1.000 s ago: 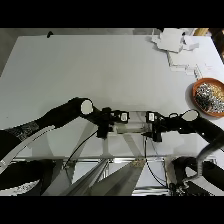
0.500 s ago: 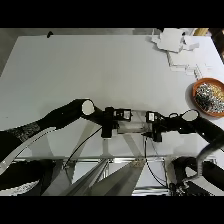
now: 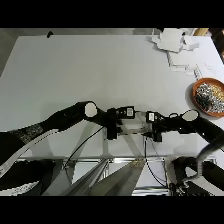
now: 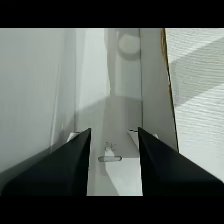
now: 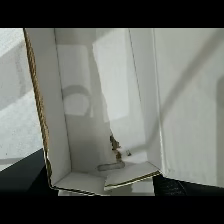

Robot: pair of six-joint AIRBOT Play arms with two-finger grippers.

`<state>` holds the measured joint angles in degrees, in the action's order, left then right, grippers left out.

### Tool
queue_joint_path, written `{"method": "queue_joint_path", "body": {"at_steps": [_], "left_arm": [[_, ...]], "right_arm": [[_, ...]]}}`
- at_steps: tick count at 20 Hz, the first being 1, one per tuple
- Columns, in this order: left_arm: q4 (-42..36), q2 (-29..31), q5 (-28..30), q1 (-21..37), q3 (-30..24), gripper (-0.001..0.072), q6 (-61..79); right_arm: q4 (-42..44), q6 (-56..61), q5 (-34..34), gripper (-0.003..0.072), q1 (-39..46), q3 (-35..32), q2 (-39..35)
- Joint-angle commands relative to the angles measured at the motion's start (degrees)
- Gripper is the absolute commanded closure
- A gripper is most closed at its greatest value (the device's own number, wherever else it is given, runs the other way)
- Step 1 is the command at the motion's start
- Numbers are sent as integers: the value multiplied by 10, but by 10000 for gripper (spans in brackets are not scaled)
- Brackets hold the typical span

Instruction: Fold the box and place the chain.

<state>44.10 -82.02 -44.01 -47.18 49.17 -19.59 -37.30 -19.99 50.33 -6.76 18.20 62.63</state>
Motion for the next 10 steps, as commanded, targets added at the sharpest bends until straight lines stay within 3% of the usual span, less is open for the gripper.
{"method": "queue_joint_path", "body": {"at_steps": [1, 2, 4, 6, 10], "left_arm": [[27, 21, -28, 5, 0, 359, -33], [36, 34, -40, 8, 0, 368, -55], [59, 68, -81, 22, 0, 498, -153], [113, 110, -133, 44, 0, 575, -288], [212, 173, -158, 100, -3, 574, -502]], "right_arm": [[0, 0, 0, 290, 0, 0, 0], [0, 0, 0, 290, 0, 0, 0], [0, 0, 0, 290, 0, 0, 0], [0, 0, 0, 290, 0, 0, 0], [0, 0, 0, 290, 0, 0, 0]]}}
